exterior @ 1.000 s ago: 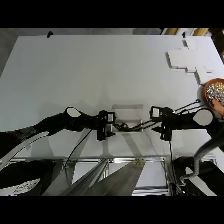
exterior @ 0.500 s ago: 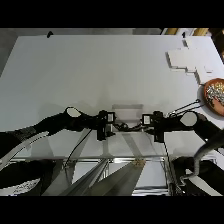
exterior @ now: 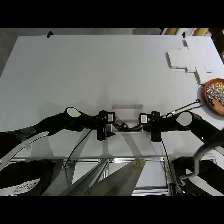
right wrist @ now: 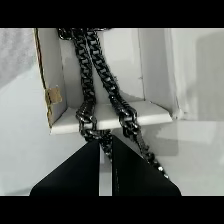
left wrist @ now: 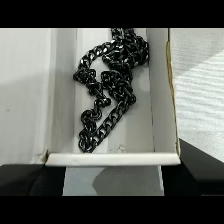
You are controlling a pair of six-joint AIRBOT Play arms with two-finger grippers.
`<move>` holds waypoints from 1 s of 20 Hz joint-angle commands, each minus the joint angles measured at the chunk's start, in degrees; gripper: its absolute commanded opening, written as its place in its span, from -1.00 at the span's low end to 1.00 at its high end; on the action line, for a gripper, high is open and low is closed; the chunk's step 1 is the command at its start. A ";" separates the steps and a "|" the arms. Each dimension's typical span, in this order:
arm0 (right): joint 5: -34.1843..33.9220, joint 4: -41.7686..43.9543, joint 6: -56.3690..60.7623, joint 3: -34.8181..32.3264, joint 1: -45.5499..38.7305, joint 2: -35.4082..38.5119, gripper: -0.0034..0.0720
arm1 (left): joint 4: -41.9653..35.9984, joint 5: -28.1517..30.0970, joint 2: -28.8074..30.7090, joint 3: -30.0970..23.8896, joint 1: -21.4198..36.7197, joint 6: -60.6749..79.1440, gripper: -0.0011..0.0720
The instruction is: Fold the box and place the chain.
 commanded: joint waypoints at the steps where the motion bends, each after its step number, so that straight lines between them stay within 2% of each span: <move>1: 2.25 -6.60 9.77 0.02 0.07 4.42 -0.86 | 0.02 0.00 -0.02 0.00 0.02 0.02 -0.28; 6: 6.21 -7.52 19.56 0.02 0.07 19.65 -0.86 | 0.02 0.00 -0.02 0.00 0.02 0.02 -0.28; 9: 6.14 -0.68 22.88 0.00 0.07 26.12 -0.86 | 0.02 0.00 -0.02 0.00 0.00 0.02 -0.28; 12: 3.06 12.37 21.84 0.00 0.07 26.56 -0.86 | 0.02 0.00 -0.02 -0.02 0.00 0.02 -0.28; 15: -1.44 20.39 20.70 0.00 0.09 24.50 -0.86 | 0.02 0.00 -0.02 -0.02 0.02 0.02 -0.28; 18: -1.49 22.08 20.70 0.00 2.40 22.16 -0.86 | 0.02 0.00 -0.02 0.00 0.00 0.02 -0.28; 20: -4.22 22.08 20.72 0.00 6.88 20.63 -0.86 | 0.02 0.00 -0.02 -0.02 0.02 0.02 -0.28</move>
